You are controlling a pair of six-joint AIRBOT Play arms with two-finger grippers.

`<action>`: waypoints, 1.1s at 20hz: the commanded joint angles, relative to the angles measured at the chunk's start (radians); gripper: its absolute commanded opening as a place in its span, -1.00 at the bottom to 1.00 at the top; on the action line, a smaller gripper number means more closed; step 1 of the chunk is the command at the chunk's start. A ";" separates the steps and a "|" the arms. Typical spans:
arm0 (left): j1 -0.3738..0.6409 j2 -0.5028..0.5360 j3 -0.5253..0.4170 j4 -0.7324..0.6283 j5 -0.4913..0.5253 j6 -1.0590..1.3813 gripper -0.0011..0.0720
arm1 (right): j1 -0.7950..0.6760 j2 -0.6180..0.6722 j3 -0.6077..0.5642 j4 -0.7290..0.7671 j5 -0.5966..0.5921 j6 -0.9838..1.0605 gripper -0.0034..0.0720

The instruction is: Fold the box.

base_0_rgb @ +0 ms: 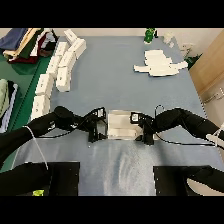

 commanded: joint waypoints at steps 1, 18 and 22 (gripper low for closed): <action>-0.014 -0.029 0.021 -0.012 0.015 0.026 0.93 | 0.000 0.000 0.000 0.000 0.000 0.000 0.43; -0.113 -0.077 0.040 0.031 0.009 0.021 0.93 | 0.000 0.000 0.000 0.000 0.000 0.000 0.43; -0.119 -0.077 0.040 0.034 0.072 -0.044 0.93 | 0.000 0.000 0.000 0.000 0.000 0.000 0.43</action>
